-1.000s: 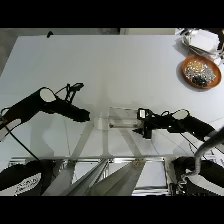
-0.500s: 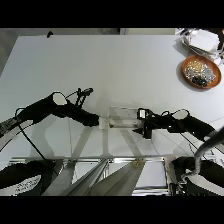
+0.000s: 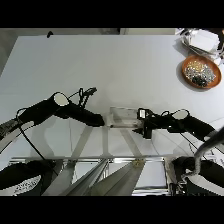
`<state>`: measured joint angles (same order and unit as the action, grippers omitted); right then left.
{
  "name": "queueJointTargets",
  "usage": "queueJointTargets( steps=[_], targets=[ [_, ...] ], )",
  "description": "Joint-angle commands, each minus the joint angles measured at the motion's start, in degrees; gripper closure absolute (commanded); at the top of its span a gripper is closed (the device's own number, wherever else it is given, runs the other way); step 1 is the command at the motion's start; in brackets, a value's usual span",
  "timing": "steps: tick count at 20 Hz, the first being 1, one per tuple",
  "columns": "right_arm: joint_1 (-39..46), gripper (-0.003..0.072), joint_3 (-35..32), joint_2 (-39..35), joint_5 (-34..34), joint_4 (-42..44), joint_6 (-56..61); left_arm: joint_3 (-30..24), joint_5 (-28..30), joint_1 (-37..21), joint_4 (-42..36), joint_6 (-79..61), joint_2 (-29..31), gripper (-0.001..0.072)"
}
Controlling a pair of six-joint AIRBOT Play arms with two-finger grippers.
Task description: Fold the box and place the chain.
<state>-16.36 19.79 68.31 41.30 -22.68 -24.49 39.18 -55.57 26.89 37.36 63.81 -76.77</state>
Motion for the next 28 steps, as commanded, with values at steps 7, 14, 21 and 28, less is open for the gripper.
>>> queueJointTargets(
  steps=[7,14,21,28],
  targets=[
    [0.0,0.0221,0.0,0.0,0.0,0.0,0.0,0.0,1.6,0.6,-4.4,-2.6,2.0,0.0494],
    [0.0,0.0221,0.0,0.0,0.0,0.0,0.0,0.0,1.6,1.6,-7.0,-3.8,3.0,0.0477],
    [0.0,0.0221,0.0,0.0,0.0,0.0,0.0,0.0,4.0,3.3,-6.4,-3.7,3.0,0.0357],
    [0.0,0.0221,0.0,0.0,0.0,0.0,0.0,0.0,7.8,6.4,-0.7,3.3,2.9,0.0357]
  ],
)
